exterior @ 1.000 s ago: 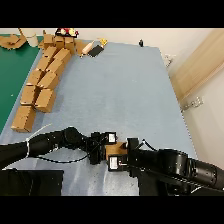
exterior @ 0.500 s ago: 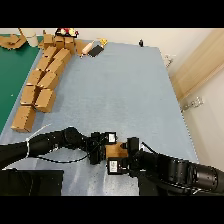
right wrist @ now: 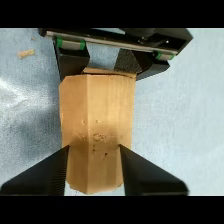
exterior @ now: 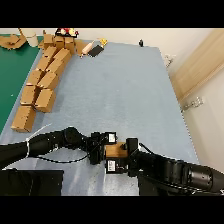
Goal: Fold the box.
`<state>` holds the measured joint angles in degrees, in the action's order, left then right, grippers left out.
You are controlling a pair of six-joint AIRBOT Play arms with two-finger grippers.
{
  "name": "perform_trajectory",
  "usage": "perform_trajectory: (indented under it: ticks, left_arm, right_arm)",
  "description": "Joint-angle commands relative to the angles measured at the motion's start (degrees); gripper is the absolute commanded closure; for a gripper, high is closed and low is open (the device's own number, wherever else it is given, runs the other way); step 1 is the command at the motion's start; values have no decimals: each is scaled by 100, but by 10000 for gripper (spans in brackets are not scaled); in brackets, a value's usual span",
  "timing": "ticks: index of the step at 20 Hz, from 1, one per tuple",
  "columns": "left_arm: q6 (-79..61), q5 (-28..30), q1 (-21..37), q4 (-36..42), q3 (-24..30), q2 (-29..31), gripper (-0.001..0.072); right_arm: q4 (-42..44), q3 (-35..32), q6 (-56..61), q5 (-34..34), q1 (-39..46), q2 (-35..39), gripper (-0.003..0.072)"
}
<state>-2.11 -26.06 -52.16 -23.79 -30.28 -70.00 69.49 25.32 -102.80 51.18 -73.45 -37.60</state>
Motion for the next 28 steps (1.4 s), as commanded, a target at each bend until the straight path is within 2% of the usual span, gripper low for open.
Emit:
perform_trajectory:
  ticks: [1,4,6,23,24,25,26,28]
  left_arm:
    - [-2,0,2,0,-2,-2,326]
    - [0,0,2,0,-2,-2,326]
    - [0,0,2,0,-2,-2,326]
    - [0,0,4,0,-2,-2,326]
    - [-2,0,2,0,-2,0,326]
    - [-2,2,2,0,-2,-2,326]
    - [-2,0,2,0,-2,-2,326]
    - [0,2,2,0,-2,-2,326]
  right_arm:
    - [-9,-4,39,-9,-2,-61,303]
    - [-7,-2,39,-9,-26,-55,331]
    - [2,-2,39,-7,-26,-55,398]
    - [-369,116,42,136,-144,208,402]
    - [-304,116,42,138,-144,210,374]
    - [-181,116,42,138,-144,208,274]
    - [-39,114,37,136,-146,208,207]
    - [57,96,37,138,-144,170,206]
